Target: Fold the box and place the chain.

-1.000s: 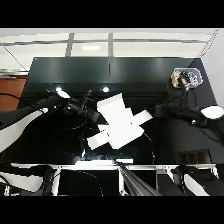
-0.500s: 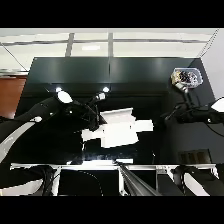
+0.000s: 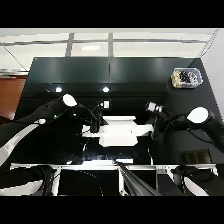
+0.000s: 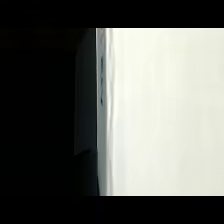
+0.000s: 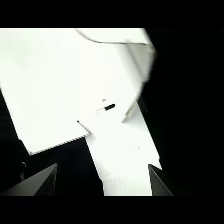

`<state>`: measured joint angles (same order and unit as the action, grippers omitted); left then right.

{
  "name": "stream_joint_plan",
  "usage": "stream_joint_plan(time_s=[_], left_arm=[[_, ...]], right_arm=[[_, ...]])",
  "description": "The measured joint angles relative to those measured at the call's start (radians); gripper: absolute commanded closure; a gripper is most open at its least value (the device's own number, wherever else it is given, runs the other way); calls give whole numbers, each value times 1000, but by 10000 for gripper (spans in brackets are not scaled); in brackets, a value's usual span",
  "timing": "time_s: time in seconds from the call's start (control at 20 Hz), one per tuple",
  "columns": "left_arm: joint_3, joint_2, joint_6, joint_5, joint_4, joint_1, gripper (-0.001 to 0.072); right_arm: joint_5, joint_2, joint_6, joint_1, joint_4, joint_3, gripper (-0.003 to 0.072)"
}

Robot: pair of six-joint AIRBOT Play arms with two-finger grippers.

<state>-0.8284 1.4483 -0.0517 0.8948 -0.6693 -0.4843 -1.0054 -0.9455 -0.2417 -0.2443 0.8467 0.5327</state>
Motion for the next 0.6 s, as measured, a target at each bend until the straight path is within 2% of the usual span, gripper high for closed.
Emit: stream_joint_plan(time_s=[0.3,0.6], left_arm=[[0,20,-10,-3,0,-1,679],[0,23,-13,-2,0,-1,679]], right_arm=[[79,-1,62,-105,87,-52,40],[154,-13,77,-198,74,-91,40]])
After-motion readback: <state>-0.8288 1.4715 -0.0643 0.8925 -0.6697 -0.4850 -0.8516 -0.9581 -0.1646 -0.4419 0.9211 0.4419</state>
